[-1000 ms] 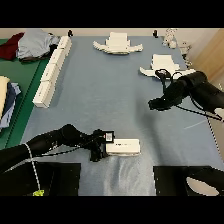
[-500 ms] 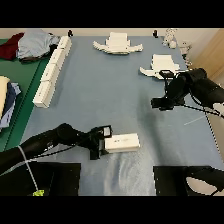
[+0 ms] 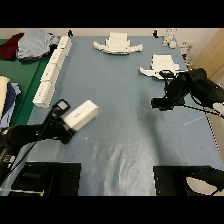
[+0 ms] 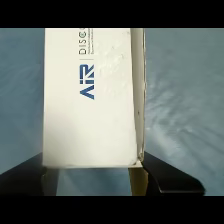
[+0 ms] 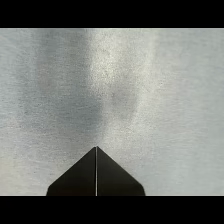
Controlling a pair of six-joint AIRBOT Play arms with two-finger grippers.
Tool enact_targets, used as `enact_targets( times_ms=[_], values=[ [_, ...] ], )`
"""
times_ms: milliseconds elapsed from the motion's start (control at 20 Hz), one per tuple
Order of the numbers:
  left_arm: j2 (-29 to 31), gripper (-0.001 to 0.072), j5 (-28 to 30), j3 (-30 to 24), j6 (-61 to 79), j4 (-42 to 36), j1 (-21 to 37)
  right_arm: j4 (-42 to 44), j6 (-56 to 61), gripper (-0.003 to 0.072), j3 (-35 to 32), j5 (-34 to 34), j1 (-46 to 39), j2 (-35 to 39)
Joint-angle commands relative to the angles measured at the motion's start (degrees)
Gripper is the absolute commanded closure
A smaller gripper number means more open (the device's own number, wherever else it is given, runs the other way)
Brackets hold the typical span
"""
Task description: Fold the box.
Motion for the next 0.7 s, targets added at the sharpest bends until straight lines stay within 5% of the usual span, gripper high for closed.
enact_targets(
  times_ms=[0,350,650],
  values=[
    [5.20,0.0196,-4.44,-0.15,-6.40,7.67,18.40,-0.02,0.02,0.0681,0.04,0.00,-0.02,-0.04],
    [-9.44,0.0196,-2.51,-0.42,-4.90,6.82,33.22,0.02,0.02,0.0681,0.04,0.00,0.00,-0.04],
    [-9.68,0.0197,-2.80,1.84,-1.09,6.73,48.83,0.02,0.02,0.0680,0.04,0.00,0.00,-0.04]
  ],
)
